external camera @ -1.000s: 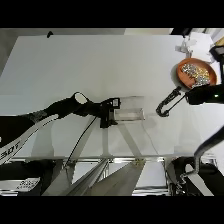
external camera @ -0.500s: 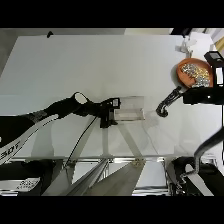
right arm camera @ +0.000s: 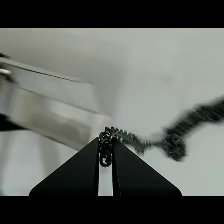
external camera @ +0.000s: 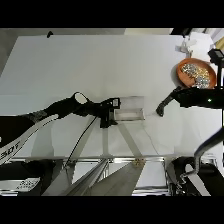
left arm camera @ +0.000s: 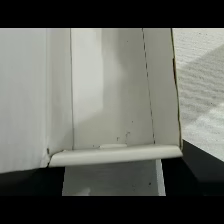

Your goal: Fold the box and place the chain.

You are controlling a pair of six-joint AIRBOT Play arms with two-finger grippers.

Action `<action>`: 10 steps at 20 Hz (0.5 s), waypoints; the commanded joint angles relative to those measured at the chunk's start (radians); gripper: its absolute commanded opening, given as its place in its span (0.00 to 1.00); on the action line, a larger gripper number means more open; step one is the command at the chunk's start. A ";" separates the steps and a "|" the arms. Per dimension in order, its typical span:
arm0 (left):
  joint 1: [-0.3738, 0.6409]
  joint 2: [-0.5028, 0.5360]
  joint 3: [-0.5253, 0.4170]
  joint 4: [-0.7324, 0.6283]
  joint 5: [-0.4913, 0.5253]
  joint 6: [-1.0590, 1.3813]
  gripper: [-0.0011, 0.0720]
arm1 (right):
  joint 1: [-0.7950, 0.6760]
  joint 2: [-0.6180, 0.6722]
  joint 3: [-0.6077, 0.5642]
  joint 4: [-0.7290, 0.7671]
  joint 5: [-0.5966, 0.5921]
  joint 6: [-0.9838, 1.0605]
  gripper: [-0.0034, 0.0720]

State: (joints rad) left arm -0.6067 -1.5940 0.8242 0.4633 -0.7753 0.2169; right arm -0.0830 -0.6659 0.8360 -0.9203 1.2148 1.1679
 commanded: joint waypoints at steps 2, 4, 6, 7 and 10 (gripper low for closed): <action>0.001 0.001 0.000 0.000 0.000 0.000 0.30 | 0.020 0.053 -0.001 0.320 -0.008 -0.082 0.06; 0.001 0.001 0.000 0.000 0.000 0.000 0.30 | 0.099 0.050 -0.001 0.316 -0.061 -0.081 0.06; 0.001 0.001 0.000 0.000 0.000 0.000 0.30 | 0.229 0.033 -0.002 0.284 -0.165 -0.082 0.06; 0.001 0.001 0.000 0.000 0.000 0.000 0.30 | 0.300 0.015 -0.001 0.223 -0.222 -0.076 0.06; 0.001 0.001 0.000 0.000 0.000 0.000 0.30 | 0.441 -0.060 -0.001 0.100 -0.270 -0.023 0.06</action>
